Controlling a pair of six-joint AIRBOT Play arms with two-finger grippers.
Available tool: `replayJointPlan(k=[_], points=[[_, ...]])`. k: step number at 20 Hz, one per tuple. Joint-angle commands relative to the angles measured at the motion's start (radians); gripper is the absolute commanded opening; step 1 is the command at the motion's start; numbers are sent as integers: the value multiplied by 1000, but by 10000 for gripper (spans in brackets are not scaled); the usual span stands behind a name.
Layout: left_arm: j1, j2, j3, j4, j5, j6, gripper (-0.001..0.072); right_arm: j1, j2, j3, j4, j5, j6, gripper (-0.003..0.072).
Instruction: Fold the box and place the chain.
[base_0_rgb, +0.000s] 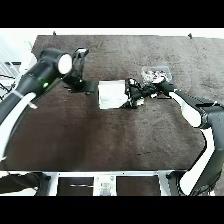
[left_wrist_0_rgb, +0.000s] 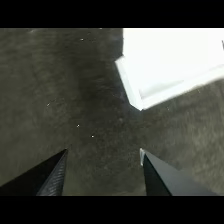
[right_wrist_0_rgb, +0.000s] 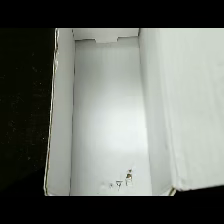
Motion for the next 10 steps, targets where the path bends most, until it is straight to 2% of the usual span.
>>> replayJointPlan(k=[1,3,7,9,10], points=[[87,72,-164,-230,157,401,549,0,0,0,0,0,0,554],[112,71,-182,-295,158,547,548,0,0,0,0,0,0,553],[123,74,-182,-208,225,573,548,0,0,0,0,0,0,554],[123,75,-182,-234,275,576,548,0,0,0,0,0,0,554],[123,75,-192,-236,289,676,549,0,0,0,0,0,0,554]])
